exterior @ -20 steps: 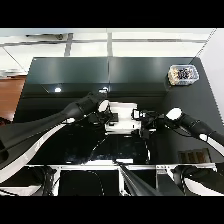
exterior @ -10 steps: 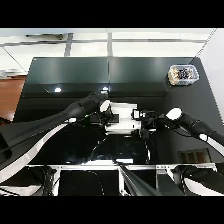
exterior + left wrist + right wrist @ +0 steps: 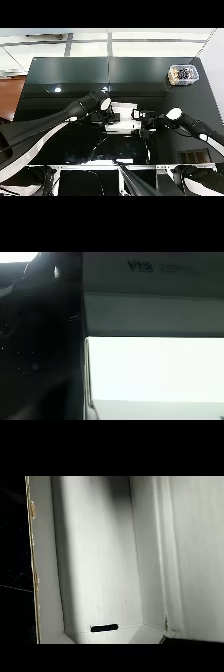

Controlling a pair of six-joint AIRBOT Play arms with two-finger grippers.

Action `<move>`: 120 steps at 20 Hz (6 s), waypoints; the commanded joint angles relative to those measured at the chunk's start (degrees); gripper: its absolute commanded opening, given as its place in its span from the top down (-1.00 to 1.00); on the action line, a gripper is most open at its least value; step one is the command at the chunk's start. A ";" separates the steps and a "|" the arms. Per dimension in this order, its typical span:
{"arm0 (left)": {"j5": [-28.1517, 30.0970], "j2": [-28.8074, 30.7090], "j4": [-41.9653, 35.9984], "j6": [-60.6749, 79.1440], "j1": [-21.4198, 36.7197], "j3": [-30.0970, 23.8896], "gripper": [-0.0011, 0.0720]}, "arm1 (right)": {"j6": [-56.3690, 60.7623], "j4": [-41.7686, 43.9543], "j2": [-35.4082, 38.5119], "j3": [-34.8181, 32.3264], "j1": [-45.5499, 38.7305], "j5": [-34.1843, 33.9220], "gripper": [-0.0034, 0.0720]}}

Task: Fold the box and place the chain.

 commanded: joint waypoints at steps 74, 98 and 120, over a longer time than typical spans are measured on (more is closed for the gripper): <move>-3.63 -0.76 0.35 2.16 0.15 1.68 0.90 | 67.78 -4.83 19.91 0.07 -41.92 15.74 0.89; -3.58 -0.76 0.33 2.14 0.90 1.68 0.90 | 58.62 10.34 -1.51 3.26 -19.21 23.43 -0.96; -3.48 -0.79 0.33 2.12 0.87 1.66 0.90 | 106.44 -25.75 -1.51 17.22 7.39 12.68 -0.07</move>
